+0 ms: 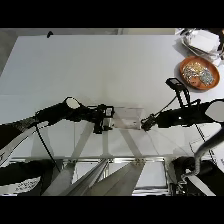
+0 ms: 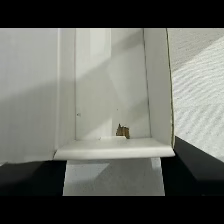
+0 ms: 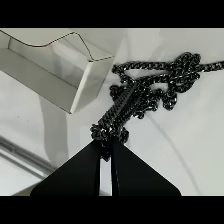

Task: Fold the box and place the chain.

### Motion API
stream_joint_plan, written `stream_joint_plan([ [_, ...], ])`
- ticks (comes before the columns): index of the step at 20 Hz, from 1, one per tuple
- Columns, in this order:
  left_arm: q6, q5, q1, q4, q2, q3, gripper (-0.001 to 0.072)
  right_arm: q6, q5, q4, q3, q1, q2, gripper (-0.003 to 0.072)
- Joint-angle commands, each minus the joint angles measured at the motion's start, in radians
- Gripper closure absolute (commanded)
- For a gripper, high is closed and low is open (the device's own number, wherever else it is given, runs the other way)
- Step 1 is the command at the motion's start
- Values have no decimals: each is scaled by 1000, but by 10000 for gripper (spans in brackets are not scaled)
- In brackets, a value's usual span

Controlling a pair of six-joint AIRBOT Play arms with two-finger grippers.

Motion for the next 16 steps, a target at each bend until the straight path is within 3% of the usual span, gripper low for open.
stream_joint_plan([
  [1,0,0,0,0,0,1,397,2,-39,3,-18,2,0,628],
  [6,0,0,0,0,0,1,397,-3,-89,45,-32,2,-57,633],
  [7,0,0,0,0,0,1,397,-32,-112,85,-32,12,-77,669],
  [10,0,0,0,0,0,1,397,-80,-238,194,-32,106,-103,670],
  [16,0,0,0,0,0,1,397,-47,-395,195,-32,308,-128,670],
])
